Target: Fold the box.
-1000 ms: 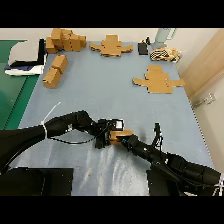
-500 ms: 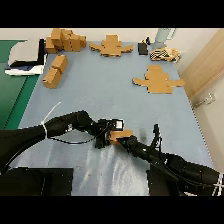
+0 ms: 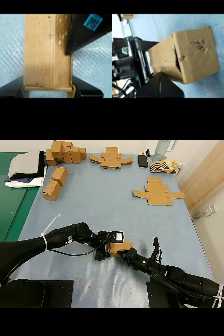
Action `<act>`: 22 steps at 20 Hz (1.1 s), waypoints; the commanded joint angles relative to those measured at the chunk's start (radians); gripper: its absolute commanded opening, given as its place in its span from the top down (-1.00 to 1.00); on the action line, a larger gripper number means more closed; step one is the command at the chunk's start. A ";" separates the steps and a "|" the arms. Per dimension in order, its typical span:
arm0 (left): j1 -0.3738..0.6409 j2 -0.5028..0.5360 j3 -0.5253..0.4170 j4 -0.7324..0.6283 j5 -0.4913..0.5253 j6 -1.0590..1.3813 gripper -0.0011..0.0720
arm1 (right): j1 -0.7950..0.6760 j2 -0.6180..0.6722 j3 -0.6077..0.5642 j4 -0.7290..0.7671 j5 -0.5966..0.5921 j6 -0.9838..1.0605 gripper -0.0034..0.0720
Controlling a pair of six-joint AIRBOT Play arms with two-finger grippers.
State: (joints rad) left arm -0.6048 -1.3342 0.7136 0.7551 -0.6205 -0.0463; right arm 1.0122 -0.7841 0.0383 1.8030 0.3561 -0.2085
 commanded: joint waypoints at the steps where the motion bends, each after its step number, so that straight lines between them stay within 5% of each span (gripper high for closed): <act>1: 0.000 -0.001 0.000 0.000 0.000 0.000 -0.46 | 0.000 0.000 0.000 -0.002 0.005 0.002 0.90; 7: 0.000 -0.001 0.000 0.000 0.000 0.000 -0.46 | -0.002 0.084 0.042 -0.157 0.003 -0.120 0.90; 16: 0.000 -0.001 0.000 0.000 0.000 0.000 -0.46 | -0.009 0.234 0.404 -0.518 -1.155 -0.616 0.90; 19: 0.000 -0.001 0.000 0.000 0.001 0.000 -0.46 | -0.010 0.233 0.465 -0.591 -1.399 -0.681 0.90; 22: 0.000 -0.001 0.000 0.000 0.000 0.000 -0.46 | -0.029 0.232 0.476 -0.643 -1.476 -0.689 0.90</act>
State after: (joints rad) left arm -0.6048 -1.3342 0.7136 0.7551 -0.6201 -0.0460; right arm 0.9981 -0.5549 0.4801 1.2400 -0.9272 -0.8444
